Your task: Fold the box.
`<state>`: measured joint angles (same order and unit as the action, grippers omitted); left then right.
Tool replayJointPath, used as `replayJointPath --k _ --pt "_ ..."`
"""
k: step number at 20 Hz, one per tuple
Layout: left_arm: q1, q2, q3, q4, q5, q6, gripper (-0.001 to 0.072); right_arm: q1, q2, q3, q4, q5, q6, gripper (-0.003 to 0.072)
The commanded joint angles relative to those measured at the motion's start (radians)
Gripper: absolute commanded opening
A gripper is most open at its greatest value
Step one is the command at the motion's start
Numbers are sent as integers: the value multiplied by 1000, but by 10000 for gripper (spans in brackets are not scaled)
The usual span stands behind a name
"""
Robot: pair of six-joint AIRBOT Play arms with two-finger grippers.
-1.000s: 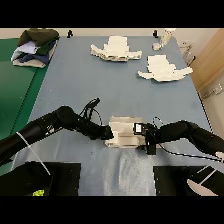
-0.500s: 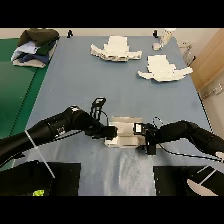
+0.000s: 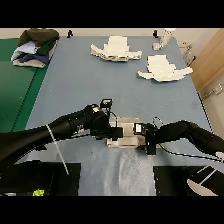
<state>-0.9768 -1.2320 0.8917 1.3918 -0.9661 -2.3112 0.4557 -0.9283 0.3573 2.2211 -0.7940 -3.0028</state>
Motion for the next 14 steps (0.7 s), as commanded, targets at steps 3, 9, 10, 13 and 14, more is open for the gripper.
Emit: replayJointPath --k 3,9,10,13,14 --pt "-21 -77 58 34 -48 -43 412 1 1 1 0 0 0 522" --pt "-51 -123 99 101 -84 -45 166 1 1 1 0 0 0 522" --pt "-52 -123 99 104 -84 -45 100 1 1 1 0 0 0 522" --pt "-55 -123 99 105 -85 -46 14 1 1 1 0 0 0 522" --pt "-55 -123 99 105 -85 -47 14 1 1 1 0 0 0 522"
